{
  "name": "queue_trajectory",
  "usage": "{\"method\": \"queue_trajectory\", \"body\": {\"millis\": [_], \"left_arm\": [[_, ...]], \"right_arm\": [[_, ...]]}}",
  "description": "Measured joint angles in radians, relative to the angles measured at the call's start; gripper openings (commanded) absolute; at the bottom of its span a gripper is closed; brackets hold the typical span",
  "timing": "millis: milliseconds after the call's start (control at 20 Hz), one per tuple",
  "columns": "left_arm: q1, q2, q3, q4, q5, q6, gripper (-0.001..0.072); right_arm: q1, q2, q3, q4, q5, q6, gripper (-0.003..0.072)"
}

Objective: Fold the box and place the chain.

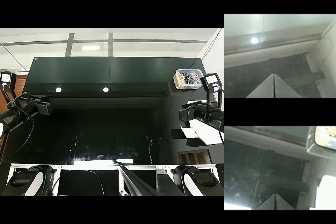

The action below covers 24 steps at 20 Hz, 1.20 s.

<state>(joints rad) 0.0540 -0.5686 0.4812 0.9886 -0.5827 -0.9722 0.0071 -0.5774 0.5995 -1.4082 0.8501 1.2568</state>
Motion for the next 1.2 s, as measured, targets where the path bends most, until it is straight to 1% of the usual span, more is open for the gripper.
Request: {"method": "queue_trajectory", "body": {"millis": [800,950,1150,1200], "left_arm": [[0.0,0.0,0.0,0.0,0.0,0.0,0.0031],[0.0,-0.001,0.0,-0.008,0.021,0.0,0.0031],[-0.001,-0.027,-0.002,-0.057,0.066,0.0,0.0032],[-0.001,-0.046,-0.002,-0.072,0.084,0.0,0.0084]], "right_arm": [[0.0,0.0,0.0,0.001,-0.005,0.0,0.0023],[0.0,0.0,0.0,0.018,-0.085,0.0,0.0023],[-0.003,-0.016,-0.003,0.1,-0.249,0.0,0.0024],[-0.01,-0.034,-0.003,0.095,-0.301,0.0,0.0025]]}}
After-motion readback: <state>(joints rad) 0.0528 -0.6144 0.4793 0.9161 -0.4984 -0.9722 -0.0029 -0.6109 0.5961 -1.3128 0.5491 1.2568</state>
